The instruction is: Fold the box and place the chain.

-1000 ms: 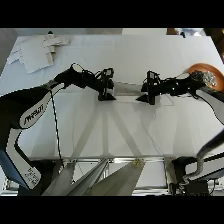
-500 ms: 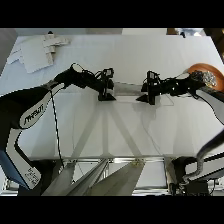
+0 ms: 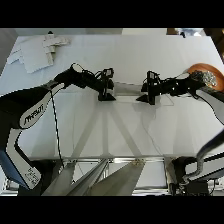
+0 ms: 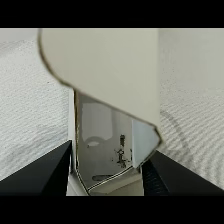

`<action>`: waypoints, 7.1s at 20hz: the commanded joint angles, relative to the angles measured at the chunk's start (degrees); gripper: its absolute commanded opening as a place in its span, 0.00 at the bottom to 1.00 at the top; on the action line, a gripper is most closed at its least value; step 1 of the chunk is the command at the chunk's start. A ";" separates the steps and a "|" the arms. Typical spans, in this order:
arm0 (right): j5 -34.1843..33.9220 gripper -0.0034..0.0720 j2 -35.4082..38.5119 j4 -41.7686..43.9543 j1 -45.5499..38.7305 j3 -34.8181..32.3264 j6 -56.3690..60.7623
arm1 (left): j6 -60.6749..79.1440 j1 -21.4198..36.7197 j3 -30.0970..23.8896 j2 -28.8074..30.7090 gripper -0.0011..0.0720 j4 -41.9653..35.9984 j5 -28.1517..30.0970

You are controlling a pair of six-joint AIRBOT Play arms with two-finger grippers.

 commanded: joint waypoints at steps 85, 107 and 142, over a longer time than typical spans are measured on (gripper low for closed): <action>-18.45 0.05 9.51 -5.44 4.90 0.07 44.09 | 0.00 -0.02 0.02 0.02 0.03 -0.02 0.04; -0.81 0.45 26.80 -33.11 2.60 0.24 30.10 | 0.00 -0.02 0.02 0.02 0.03 -0.02 0.04; -6.69 0.35 13.55 -28.92 8.24 0.15 24.90 | 0.00 -0.02 0.02 0.02 0.03 -0.02 0.04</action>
